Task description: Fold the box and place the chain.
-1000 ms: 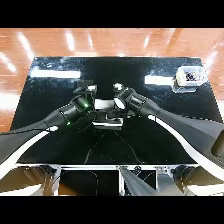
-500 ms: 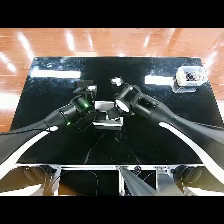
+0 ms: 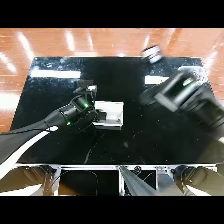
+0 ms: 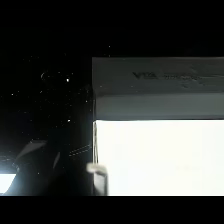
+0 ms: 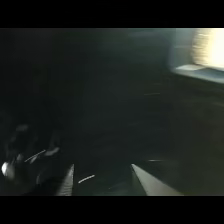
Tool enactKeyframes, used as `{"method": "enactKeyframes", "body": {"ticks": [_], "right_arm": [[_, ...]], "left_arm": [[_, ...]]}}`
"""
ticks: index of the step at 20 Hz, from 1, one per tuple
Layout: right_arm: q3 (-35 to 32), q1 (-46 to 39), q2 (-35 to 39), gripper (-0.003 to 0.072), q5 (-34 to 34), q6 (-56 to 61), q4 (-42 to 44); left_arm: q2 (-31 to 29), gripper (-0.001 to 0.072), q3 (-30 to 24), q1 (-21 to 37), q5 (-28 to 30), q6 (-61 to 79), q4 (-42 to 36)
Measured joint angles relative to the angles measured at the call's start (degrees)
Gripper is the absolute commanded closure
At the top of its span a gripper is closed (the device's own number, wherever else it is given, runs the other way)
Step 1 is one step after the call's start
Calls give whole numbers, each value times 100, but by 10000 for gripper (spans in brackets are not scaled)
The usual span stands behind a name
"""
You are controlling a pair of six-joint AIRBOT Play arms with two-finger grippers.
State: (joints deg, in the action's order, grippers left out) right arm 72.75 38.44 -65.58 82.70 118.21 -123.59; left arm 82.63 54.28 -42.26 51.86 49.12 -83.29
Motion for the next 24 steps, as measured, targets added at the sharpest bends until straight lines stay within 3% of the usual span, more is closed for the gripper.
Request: {"method": "enactKeyframes", "body": {"ticks": [4, 6, 8, 10, 13, 17, 24], "right_arm": [[-22, -2188, -9, 9, -1021, -52, 374], [-22, -3185, -186, 11, -1733, -79, 1069], [-2, -3991, -492, 87, -2439, -85, 1803], [33, -4557, -909, 86, -3093, 61, 2356], [306, -5049, -1742, 85, -3716, 400, 3244], [1008, -5285, -2920, 85, -3941, 601, 4481], [1996, -5414, -4002, 86, -3532, 817, 5171]], "left_arm": [[0, 683, 0, 0, 7, -7, -7], [0, 683, 0, 2, 11, -13, -9], [2, 682, 0, 2, 11, -17, -9], [2, 683, 0, 0, 11, -17, -9], [4, 683, 0, 0, 11, -17, 2], [4, 683, 0, 0, 13, -15, 17], [4, 682, 0, 11, 15, -13, 142]]}}
